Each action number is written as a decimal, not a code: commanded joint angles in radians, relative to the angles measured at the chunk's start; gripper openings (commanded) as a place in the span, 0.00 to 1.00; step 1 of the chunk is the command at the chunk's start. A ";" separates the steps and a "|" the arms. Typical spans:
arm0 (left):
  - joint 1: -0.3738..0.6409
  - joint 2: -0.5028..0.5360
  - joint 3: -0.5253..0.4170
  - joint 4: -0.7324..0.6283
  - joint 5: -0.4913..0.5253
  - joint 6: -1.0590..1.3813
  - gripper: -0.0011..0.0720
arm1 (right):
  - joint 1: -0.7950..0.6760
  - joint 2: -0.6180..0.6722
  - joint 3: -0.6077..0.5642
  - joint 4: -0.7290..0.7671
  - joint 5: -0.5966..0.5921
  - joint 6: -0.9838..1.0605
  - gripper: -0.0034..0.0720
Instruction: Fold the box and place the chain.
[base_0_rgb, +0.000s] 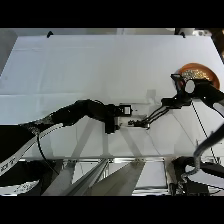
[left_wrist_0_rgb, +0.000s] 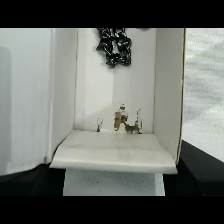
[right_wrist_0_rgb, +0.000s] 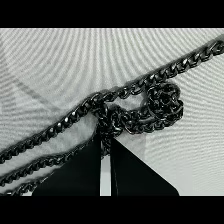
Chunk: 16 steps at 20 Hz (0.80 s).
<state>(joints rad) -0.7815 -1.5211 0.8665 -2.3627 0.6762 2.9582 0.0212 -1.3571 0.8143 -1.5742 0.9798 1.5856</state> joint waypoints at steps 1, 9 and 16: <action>0.001 0.001 0.001 0.000 0.000 0.000 0.11 | 0.000 0.064 0.002 0.000 0.029 -0.023 0.06; 0.001 0.001 0.001 0.000 0.001 0.000 0.11 | 0.000 0.398 0.002 0.060 0.093 -0.079 0.06; 0.001 0.001 0.001 0.000 0.000 0.000 0.11 | 0.001 0.725 0.002 0.442 0.145 -0.260 0.06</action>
<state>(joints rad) -0.7815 -1.5211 0.8665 -2.3627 0.6762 2.9582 0.0212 -0.7544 0.8154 -1.3117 1.1069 1.4105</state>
